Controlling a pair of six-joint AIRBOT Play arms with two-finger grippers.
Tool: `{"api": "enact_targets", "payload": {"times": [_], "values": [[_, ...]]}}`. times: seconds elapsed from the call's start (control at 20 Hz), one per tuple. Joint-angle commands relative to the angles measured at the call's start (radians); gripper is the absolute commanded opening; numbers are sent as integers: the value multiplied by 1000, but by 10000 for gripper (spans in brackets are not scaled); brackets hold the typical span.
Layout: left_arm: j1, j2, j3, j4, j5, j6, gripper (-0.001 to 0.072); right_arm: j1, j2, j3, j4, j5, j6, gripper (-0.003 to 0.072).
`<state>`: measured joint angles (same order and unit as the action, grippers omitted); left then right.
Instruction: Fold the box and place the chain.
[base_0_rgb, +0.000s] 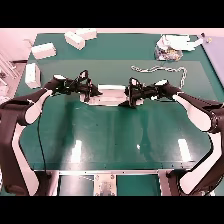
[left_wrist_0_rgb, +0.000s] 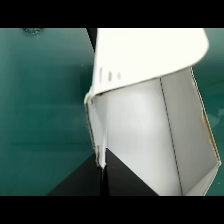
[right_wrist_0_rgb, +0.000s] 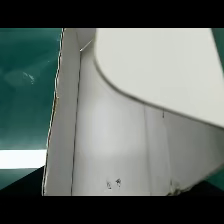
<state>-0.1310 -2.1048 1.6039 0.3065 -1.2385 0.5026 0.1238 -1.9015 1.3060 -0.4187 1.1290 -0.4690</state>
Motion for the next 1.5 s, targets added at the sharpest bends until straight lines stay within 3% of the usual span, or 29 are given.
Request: {"api": "enact_targets", "payload": {"times": [0.0, 0.45, 0.55, 1.45], "values": [[0, 0, 1, 0, 0, 0, 21, 6, -2, 1, -39, -14, 6, 642], [0, 0, 1, 0, 0, 0, 21, 12, -3, 15, -43, -13, 6, 639], [0, 0, 1, 0, 0, 0, 21, 11, -3, 15, -48, -13, 5, 573], [0, 0, 1, 0, 0, 0, 21, 10, -3, 10, -49, 28, 2, 573]]}}
